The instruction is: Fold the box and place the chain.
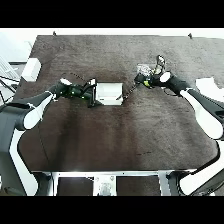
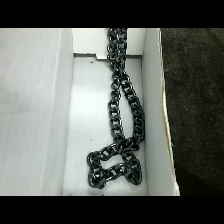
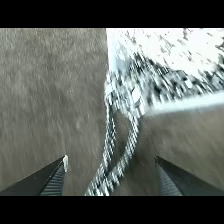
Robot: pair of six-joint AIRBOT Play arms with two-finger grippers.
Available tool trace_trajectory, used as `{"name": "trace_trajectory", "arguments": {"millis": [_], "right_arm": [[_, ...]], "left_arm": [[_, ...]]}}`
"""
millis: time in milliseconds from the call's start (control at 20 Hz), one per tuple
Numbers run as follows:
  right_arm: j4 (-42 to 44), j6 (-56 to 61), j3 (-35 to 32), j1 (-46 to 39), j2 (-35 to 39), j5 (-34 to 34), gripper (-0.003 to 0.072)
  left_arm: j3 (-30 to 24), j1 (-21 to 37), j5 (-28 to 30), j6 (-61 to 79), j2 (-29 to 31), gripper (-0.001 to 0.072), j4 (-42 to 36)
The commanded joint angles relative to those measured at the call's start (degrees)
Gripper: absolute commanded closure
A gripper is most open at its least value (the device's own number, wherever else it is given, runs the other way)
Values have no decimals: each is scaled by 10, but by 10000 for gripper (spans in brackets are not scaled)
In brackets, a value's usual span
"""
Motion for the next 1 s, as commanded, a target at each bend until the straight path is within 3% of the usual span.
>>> {"name": "trace_trajectory", "arguments": {"millis": [0, 100, 300, 350, 400, 550, 700, 850, 950], "right_arm": [[27, -7, 55, 12, -52, 2, 107], [17, 3, 53, 9, -52, -5, 306], [7, 3, 54, 7, -52, -23, 457], [-4, 3, 54, 8, -52, -30, 527], [-9, -4, 55, 12, -51, -47, 683], [-9, -5, 62, 27, -49, -74, 680], [-21, -5, 61, 35, -13, -22, 681], [-103, 9, 60, 51, 59, 51, 682], [-212, 64, 60, 69, 127, 84, 682]], "left_arm": [[0, 0, 0, 0, 0, 375, 0], [0, 0, 0, 0, 0, 375, 0], [0, 0, 0, 0, 0, 375, 0], [0, 0, 0, 0, 0, 375, 0], [0, 0, 0, 0, 0, 375, 0], [0, 0, -1, 0, 0, 375, 0], [0, 0, -1, 0, 0, 375, 0], [0, 0, 0, 0, 0, 375, 0], [0, 0, 0, 0, 0, 375, 0]]}}
